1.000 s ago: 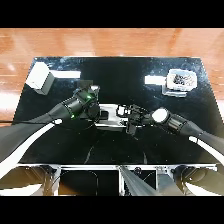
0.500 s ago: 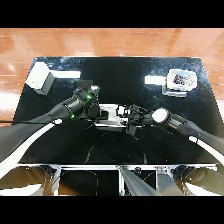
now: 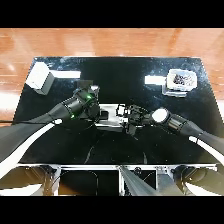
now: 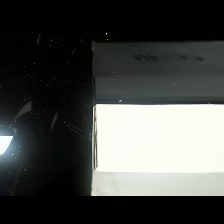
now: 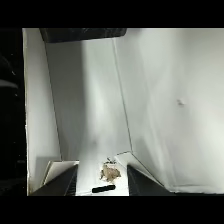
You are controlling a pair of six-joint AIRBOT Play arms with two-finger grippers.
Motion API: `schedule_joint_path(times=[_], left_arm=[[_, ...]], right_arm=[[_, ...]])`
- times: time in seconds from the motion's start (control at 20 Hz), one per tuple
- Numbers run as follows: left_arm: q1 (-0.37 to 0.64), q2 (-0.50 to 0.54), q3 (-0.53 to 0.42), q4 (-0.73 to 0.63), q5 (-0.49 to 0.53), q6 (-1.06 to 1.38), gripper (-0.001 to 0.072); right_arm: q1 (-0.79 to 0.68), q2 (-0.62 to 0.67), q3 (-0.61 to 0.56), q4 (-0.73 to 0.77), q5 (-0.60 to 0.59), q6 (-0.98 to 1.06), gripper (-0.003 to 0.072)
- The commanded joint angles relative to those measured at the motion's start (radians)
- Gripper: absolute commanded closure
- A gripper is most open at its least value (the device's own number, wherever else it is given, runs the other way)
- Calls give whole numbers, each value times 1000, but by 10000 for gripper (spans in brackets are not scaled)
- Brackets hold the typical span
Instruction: Fold the box and place the chain.
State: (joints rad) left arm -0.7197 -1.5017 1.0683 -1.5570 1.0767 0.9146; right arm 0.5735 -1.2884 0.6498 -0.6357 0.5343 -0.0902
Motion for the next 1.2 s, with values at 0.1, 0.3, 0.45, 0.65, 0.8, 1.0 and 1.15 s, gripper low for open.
schedule_joint_path(times=[0.1, 0.3, 0.45, 0.65, 0.8, 1.0, 1.15], left_arm=[[0, 0, 0, 0, 0, 1, 689], [0, 0, 0, -1, 0, 1, 689], [0, 0, 0, -4, 0, 1, 689], [0, 0, 0, -4, 1, 0, 688], [0, 0, 0, -4, 1, 0, 689], [0, 0, 0, -3, 8, 0, 689], [1, 0, 0, 14, 23, 0, 689]], right_arm=[[0, 0, 0, 0, -3, 0, 558], [0, 0, 0, 0, -19, 0, 469], [0, 0, 0, 0, -23, 0, 508], [-64, 18, 0, -5, -2, 130, 666], [-140, 63, 0, -9, 92, 293, 658], [-274, 129, 0, -10, 241, 738, 659], [-421, 210, 0, -5, 394, 885, 658]])
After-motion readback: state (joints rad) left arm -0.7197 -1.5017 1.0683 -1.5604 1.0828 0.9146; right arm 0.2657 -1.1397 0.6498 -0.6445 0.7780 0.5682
